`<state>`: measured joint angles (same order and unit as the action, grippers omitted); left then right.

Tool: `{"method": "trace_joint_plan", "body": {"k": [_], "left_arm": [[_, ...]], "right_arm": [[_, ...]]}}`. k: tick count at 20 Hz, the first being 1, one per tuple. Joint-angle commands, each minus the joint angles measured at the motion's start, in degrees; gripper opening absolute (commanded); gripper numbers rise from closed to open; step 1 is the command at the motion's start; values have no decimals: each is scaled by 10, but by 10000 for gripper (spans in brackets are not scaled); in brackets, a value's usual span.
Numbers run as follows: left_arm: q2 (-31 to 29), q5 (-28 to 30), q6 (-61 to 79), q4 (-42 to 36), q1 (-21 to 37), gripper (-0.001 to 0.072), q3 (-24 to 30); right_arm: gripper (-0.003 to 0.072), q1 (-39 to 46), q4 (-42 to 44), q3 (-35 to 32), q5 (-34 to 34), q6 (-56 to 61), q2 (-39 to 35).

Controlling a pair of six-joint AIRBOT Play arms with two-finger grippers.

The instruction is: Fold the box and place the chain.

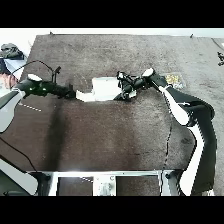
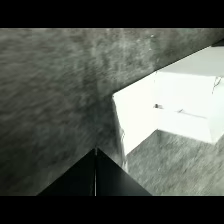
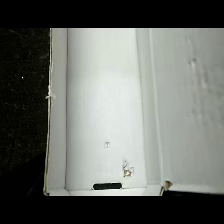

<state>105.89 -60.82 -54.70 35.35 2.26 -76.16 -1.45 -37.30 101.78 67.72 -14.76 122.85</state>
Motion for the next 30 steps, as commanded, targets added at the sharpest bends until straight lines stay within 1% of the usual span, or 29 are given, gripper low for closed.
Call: {"method": "trace_joint_plan", "body": {"k": [1,6,9,11,12,13,19,23,25,30], "left_arm": [[14,24,3,-44,-24,10,0],[17,34,1,-48,-61,10,0],[16,30,22,-97,-63,11,-1],[16,25,28,-102,-63,15,-12],[16,16,28,-103,-63,239,-18],[16,7,28,-101,-63,385,-25],[16,-32,31,-96,-66,385,-47],[16,-33,19,-64,-86,386,-68],[16,-33,-4,-44,-94,386,-81],[16,-31,-77,37,-122,386,-118]], "right_arm": [[274,0,0,0,0,0,0],[274,0,0,0,0,0,0],[274,0,0,0,0,0,0],[274,0,0,0,0,0,0],[274,0,0,0,0,0,0],[274,0,0,0,0,0,0],[274,0,0,0,0,0,0],[274,0,0,0,0,0,0],[274,0,0,0,0,0,0],[274,0,0,0,0,0,0]]}}
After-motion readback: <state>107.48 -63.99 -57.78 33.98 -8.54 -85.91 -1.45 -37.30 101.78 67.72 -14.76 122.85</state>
